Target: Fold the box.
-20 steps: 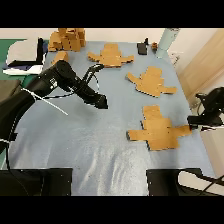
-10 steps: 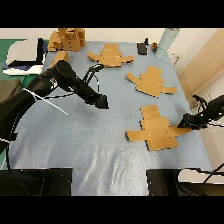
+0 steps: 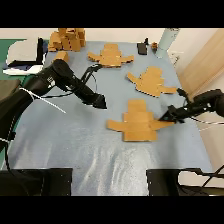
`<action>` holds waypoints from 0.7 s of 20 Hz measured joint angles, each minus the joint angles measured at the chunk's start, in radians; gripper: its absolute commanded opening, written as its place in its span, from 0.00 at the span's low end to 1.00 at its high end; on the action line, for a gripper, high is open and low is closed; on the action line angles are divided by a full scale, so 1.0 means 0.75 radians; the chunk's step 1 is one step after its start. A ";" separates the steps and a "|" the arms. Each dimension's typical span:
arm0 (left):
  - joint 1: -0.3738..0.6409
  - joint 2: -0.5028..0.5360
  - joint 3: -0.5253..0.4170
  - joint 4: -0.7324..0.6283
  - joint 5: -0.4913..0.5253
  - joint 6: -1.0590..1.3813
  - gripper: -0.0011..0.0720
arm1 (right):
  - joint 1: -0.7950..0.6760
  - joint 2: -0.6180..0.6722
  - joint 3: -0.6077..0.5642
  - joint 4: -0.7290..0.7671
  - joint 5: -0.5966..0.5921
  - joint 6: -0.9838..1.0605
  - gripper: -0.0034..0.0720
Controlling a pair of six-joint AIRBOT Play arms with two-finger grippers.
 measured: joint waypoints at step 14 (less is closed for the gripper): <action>0.223 0.021 -0.003 -0.163 -0.315 -0.025 0.78 | 0.458 0.176 -0.365 0.109 0.406 0.075 0.05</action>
